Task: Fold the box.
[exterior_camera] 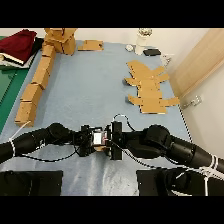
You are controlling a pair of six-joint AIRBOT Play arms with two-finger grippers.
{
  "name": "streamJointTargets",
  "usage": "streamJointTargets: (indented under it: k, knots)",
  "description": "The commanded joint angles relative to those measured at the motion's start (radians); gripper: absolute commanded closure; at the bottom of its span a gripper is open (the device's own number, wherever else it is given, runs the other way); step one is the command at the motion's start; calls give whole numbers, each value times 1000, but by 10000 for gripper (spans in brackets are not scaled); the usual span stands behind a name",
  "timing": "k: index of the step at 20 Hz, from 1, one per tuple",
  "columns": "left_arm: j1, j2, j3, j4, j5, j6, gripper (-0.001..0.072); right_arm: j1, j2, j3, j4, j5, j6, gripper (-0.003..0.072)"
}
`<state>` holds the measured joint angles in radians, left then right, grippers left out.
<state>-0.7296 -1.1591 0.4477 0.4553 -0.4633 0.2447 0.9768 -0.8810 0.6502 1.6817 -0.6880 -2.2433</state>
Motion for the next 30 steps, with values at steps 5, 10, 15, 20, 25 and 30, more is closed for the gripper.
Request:
streamJointTargets:
  k: [5,10,15,20,25,30]
  knots:
    - [0,0,0,0,0,0,221,4,-49,0,9,-57,0,102]
    - [0,0,0,0,0,0,221,4,-48,0,8,-66,1,114]
    - [0,0,0,0,0,0,221,84,-48,-2,-162,-64,142,182]
    - [0,0,0,0,0,0,222,90,-49,-2,-232,-61,185,182]
    - [0,0,0,0,0,0,221,91,-68,-2,-238,-58,194,252]
    - [0,0,0,0,0,0,221,106,-81,-2,-210,-67,193,248]
